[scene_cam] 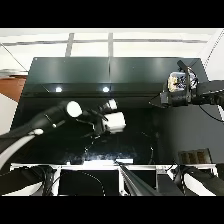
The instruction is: Fold the box and place the chain.
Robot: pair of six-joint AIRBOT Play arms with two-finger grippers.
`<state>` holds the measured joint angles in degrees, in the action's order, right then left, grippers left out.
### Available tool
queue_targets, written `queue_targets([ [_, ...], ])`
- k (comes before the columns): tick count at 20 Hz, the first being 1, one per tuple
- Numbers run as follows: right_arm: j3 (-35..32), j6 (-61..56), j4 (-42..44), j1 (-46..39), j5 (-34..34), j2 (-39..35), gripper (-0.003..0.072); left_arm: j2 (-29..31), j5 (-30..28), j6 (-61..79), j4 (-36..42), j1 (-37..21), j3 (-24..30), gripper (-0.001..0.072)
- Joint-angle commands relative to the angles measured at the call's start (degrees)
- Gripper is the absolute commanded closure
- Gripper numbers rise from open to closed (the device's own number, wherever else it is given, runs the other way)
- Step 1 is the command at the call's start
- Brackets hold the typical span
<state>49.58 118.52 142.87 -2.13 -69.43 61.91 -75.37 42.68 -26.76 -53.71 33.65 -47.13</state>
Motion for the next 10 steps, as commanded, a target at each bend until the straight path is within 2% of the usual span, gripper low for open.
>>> queue_targets([
  [1, 0.04, -0.07, 0.17, 0.02, 0.04, -0.02, 0.0660, 1.53, 1.55, -10.38, -6.16, -14.64, -4.59, 0.0433],
  [4, 0.04, -0.07, 0.26, 0.02, 0.04, -0.02, 0.0660, -1.81, 1.27, -16.72, -6.16, -32.41, -12.52, 0.0431],
  [6, 0.04, -0.04, 0.26, 0.04, 0.31, -0.02, 0.0660, -6.88, 1.90, -20.46, -6.49, -41.81, -19.28, 0.0414],
  [8, 0.04, -0.02, 0.24, 0.04, 0.63, -0.02, 0.0660, -13.81, 3.78, -22.93, -7.41, -48.37, -27.41, 0.0414],
  [10, 0.04, -0.02, 0.24, 0.04, 1.25, -0.02, 0.0660, -20.48, 4.44, -23.23, -7.63, -51.60, -34.64, 0.0414],
])
